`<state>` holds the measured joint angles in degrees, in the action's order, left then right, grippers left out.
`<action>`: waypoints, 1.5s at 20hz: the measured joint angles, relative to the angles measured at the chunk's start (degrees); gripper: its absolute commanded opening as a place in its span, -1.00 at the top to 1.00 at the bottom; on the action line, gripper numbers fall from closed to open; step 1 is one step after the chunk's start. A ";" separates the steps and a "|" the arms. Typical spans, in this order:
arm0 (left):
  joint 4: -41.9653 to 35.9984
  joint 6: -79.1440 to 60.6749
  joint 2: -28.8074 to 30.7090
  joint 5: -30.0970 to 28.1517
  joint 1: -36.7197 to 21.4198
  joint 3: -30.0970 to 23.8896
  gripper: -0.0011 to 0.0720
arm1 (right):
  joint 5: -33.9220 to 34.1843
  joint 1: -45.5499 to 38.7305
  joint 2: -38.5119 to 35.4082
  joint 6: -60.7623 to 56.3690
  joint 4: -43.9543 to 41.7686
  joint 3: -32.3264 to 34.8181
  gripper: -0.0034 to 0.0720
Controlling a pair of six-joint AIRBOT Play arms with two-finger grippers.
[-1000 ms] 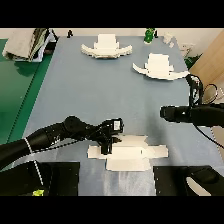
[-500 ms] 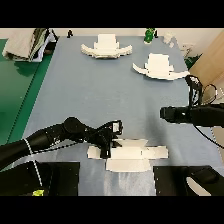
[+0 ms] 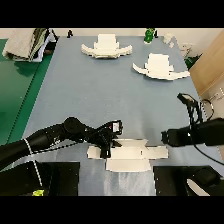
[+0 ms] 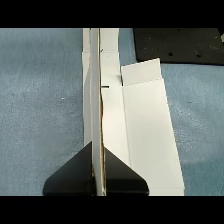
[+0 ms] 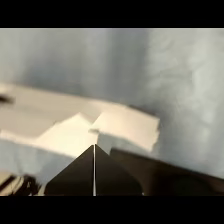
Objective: Fold the box.
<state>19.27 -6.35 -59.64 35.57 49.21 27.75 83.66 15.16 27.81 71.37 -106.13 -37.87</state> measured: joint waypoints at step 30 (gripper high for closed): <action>0.04 -0.04 0.00 0.02 0.00 0.00 0.93 | -27.56 55.87 17.55 11.58 24.98 12.31 -0.70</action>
<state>19.31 -6.39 -59.64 35.59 49.21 27.75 56.10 71.02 45.36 82.96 -81.14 -25.56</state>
